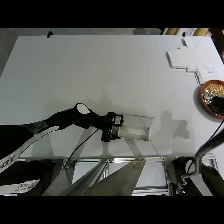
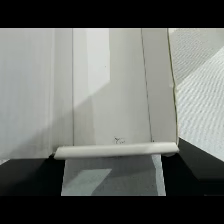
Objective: Fold the box and place the chain.
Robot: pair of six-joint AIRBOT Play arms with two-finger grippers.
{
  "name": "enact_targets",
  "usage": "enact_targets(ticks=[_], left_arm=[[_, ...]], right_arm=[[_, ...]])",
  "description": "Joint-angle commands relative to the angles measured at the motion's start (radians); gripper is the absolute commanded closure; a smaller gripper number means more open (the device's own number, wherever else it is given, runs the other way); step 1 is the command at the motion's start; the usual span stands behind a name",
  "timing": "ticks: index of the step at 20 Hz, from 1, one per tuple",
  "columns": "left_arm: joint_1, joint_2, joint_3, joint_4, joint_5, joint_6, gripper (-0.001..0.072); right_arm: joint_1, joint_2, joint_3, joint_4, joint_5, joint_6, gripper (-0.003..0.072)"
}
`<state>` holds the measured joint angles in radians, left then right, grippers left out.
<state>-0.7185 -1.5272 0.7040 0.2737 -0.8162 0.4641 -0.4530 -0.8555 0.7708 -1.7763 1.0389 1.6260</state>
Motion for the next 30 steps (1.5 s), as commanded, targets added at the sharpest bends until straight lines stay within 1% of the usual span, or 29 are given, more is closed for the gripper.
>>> enact_targets(ticks=[1, 4, 8, 9, 11, 12, 13, 14, 18, 23, 30], left_arm=[[0.000, 0.000, 0.000, 0.000, 0.000, 0.000, 0.0500], [0.000, 0.000, 0.000, 0.000, 0.000, 0.000, 0.0500], [0.000, 0.000, 0.000, 0.000, 0.000, 0.001, 0.0500], [0.000, 0.000, 0.000, 0.000, 0.000, 0.001, 0.0500], [0.000, 0.000, 0.001, 0.000, 0.000, 0.001, 0.0500], [0.000, 0.000, 0.000, 0.000, 0.000, 0.001, 0.0500], [0.000, 0.000, 0.001, 0.000, 0.000, 0.001, 0.0500], [0.000, 0.000, 0.000, 0.000, 0.000, 0.001, 0.0500], [0.000, 0.000, 0.000, 0.000, 0.000, 0.001, 0.0500], [0.000, 0.000, 0.000, 0.000, 0.000, 0.001, 0.0500], [0.000, 0.000, 0.000, 0.000, 0.000, 0.001, 0.0500]], right_arm=[[-0.127, -0.166, 0.018, 0.009, -0.177, -0.032, 0.0601], [-0.186, -0.284, 0.029, 0.016, -0.232, -0.056, 0.0600], [-0.197, -0.364, 0.029, 0.024, -0.261, -0.170, 0.0583], [-0.197, -0.370, 0.029, 0.025, -0.282, -0.169, 0.0566], [-0.197, -0.375, 0.029, 0.024, -0.315, -0.169, 0.0560], [-0.197, -0.375, 0.029, 0.024, -0.322, -0.169, 0.0526], [-0.198, -0.376, 0.029, 0.024, -0.323, -0.169, 0.0471], [-0.198, -0.379, 0.029, 0.023, -0.323, -0.169, 0.0463], [-0.197, -0.397, 0.028, 0.026, -0.294, -0.169, 0.0463], [-0.197, -0.400, 0.028, 0.024, -0.305, -0.169, 0.0464], [-0.197, -0.436, 0.028, 0.032, -0.321, -0.167, 0.0465]])
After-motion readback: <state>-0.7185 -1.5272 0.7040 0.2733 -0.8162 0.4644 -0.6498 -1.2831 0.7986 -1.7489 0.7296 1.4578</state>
